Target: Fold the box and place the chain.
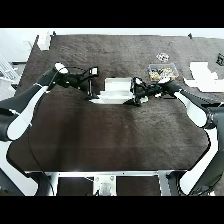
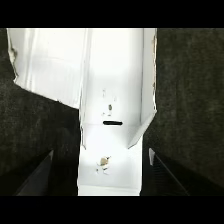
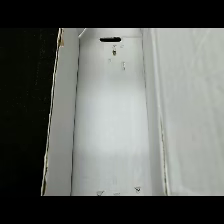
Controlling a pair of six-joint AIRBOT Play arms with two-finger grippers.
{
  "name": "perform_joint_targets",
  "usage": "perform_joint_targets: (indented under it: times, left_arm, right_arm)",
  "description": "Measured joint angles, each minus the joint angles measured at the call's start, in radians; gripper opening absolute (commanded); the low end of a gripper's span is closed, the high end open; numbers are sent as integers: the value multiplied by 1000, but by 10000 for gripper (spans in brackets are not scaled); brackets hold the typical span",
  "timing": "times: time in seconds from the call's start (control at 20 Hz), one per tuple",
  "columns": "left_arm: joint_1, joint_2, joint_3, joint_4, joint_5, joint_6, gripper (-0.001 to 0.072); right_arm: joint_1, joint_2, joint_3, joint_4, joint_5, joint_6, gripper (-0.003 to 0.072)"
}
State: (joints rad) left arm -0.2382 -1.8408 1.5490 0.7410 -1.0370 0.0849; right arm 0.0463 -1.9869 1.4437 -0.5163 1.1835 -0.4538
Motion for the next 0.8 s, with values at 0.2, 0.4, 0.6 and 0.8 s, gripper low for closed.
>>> perform_joint_targets:
  times: [0.2,0.4,0.6,0.8]
  left_arm:
    - [-3,-21,-1,8,40,-5,691]
    - [-7,-43,-2,10,54,-3,691]
    - [-27,-59,-6,4,71,17,691]
    - [-47,-63,-6,-1,82,37,690]
  right_arm:
    - [0,0,0,0,0,0,590]
    - [0,0,0,0,0,0,590]
    - [0,0,0,0,0,0,590]
    - [0,0,0,0,0,0,590]
